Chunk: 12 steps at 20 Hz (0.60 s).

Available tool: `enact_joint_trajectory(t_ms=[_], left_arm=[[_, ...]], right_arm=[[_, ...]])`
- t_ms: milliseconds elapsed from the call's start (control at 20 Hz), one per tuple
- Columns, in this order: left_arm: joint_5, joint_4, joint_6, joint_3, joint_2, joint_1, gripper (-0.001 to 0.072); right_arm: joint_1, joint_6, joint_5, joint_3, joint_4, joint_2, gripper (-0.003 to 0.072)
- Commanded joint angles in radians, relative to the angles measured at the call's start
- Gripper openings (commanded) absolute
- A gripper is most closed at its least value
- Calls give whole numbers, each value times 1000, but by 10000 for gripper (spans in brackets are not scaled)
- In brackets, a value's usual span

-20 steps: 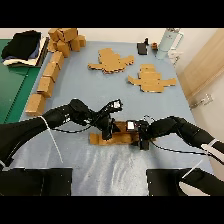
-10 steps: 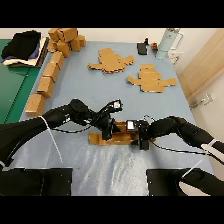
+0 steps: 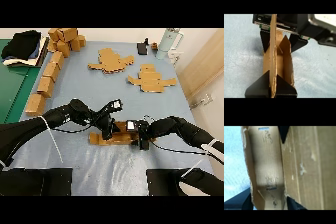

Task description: Fold the box.

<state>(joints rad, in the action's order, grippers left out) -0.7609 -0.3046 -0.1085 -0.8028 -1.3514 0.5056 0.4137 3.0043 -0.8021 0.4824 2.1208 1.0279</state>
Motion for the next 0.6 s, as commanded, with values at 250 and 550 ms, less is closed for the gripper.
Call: enact_joint_trajectory(t_ms=[250, 550], left_arm=[[26, 29, 5, 0, 0, 0, 17], [26, 28, 5, 0, 0, 0, 17]], right_arm=[[0, -1, -3, 0, 0, 0, 520], [0, -2, -2, 0, 9, 0, 533]])
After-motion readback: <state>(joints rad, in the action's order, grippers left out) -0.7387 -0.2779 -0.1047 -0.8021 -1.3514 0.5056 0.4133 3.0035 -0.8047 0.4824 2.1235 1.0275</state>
